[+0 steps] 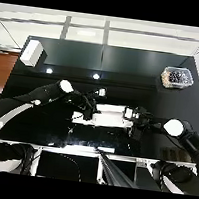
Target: Fold the box and place the chain.
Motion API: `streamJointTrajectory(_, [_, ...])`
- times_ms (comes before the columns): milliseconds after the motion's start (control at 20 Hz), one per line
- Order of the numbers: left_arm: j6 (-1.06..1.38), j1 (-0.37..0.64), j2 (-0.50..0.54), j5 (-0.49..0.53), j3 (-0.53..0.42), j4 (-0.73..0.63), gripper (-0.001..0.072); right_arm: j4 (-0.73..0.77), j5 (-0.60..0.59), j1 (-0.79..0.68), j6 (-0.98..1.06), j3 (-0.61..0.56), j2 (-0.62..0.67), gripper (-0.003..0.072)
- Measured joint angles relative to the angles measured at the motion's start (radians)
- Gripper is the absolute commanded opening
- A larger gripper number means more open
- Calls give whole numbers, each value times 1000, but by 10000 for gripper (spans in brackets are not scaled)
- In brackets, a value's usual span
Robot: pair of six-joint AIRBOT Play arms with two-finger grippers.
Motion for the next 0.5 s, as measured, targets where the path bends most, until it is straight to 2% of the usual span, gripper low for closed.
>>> streamJointTrajectory(300, [0, 0, 0, 0, 0, 0, 23, -5, -36, -6, 0, 15, 0, 636])
streamJointTrajectory(500, [0, -2, 2, 0, 0, 15, 23, 58, -2, -59, -39, 20, 0, 636])
